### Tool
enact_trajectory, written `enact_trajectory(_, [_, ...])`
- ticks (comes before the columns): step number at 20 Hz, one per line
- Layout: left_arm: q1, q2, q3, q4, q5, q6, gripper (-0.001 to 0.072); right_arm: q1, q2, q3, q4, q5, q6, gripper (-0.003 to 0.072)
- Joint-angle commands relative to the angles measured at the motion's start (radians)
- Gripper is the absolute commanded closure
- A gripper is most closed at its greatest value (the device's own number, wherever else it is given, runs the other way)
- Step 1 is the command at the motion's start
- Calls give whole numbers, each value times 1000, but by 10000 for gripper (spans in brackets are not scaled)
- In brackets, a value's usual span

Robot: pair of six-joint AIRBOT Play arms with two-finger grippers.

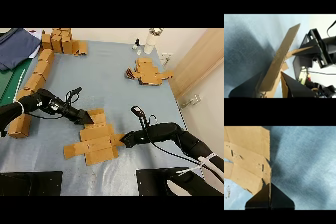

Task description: Fold the box.

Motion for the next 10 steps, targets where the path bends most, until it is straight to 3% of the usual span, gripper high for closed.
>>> enact_trajectory(1, [-2,-9,2,6,-23,23,368,1,1,0,-9,0,6,684])
enact_trajectory(6, [-2,-9,3,6,-8,29,369,1,1,0,-9,4,6,685])
enact_trajectory(7, [-2,-10,3,6,-2,31,441,1,1,0,-9,4,6,684])
enact_trajectory(8, [-2,-10,3,6,-3,50,586,1,1,0,-9,4,6,684])
enact_trajectory(10, [-2,-10,3,8,-6,60,599,1,1,0,-8,9,6,684])
